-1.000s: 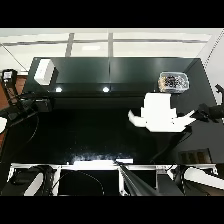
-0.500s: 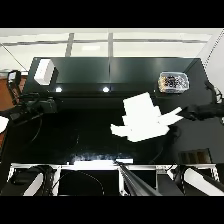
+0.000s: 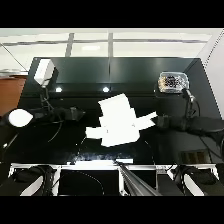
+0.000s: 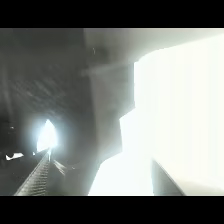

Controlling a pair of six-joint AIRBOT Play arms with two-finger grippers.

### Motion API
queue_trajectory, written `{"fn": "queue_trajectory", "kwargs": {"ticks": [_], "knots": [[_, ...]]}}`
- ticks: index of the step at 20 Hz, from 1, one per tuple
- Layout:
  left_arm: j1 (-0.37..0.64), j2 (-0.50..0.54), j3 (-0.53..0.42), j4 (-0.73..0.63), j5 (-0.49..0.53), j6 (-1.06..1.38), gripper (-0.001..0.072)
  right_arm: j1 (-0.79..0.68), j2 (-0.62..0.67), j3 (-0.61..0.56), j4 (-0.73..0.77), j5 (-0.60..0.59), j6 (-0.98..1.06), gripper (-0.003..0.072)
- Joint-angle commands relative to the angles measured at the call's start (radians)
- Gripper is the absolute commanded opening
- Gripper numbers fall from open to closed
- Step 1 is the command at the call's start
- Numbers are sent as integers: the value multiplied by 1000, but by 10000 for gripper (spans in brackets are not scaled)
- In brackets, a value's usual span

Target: Fold the box and place the chain.

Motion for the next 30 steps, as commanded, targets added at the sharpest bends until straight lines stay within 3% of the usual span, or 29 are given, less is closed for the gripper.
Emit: {"fn": "queue_trajectory", "kwargs": {"ticks": [1, 5, 10, 11, 17, 27, 29, 30], "knots": [[-13, -179, 0, -187, -28, 129, 690, 158, 59, -66, -8, 137, 108, 22], [14, -375, 0, -433, -105, 462, 690, 198, 59, -67, -43, 146, 164, 22], [68, -488, 0, -683, -166, 785, 690, 197, 59, -67, -43, 145, 183, 22], [90, -533, 1, -737, -233, 889, 690, 197, 59, -67, -43, 146, 185, 22], [117, -650, 39, -748, -471, 1067, 690, 197, 59, -67, -43, 146, 185, 22], [103, -705, 174, -652, -529, 1115, 686, 197, 59, -67, -47, 146, 186, 22], [97, -743, 211, -639, -632, 1114, 652, 197, 59, -67, -47, 146, 186, 22], [93, -766, 233, -628, -685, 1114, 574, 197, 59, -67, -47, 146, 186, 22]]}}
